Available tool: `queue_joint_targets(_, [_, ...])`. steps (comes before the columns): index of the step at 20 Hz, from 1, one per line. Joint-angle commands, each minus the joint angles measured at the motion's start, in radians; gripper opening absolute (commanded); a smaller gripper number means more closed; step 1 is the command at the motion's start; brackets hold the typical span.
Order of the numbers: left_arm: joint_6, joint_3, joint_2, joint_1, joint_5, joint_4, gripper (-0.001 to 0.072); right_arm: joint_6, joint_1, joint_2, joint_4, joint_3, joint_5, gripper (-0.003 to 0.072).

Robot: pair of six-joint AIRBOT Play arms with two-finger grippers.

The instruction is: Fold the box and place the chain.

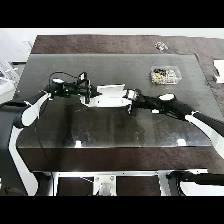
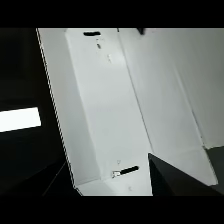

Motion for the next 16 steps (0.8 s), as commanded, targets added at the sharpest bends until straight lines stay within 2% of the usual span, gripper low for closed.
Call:
queue_joint_targets(1, [0.000,0.000,0.000,0.001,0.000,0.000,0.0022,0.069,-0.032,-0.005,-0.024,0.039,0.042,0.0575])
queue_joint_targets(7, [0.000,0.000,0.000,0.001,0.000,0.000,0.0022,0.158,-0.055,-0.102,-0.172,0.151,0.138,0.0576])
queue_joint_targets(10, [0.000,0.000,0.000,0.001,0.000,0.000,0.0022,0.185,-0.084,-0.103,-0.192,0.187,0.189,0.0579])
queue_joint_targets(11, [0.000,0.000,0.000,0.001,0.000,0.000,0.0022,0.190,-0.094,-0.103,-0.201,0.192,0.196,0.0583])
queue_joint_targets(12, [0.000,0.000,0.000,0.001,0.000,0.000,0.0022,0.192,-0.098,-0.103,-0.202,0.193,0.195,0.0627])
queue_joint_targets(16, [0.000,0.000,0.000,0.001,0.000,0.000,0.0022,0.187,-0.101,-0.104,-0.232,0.196,0.186,0.0627])
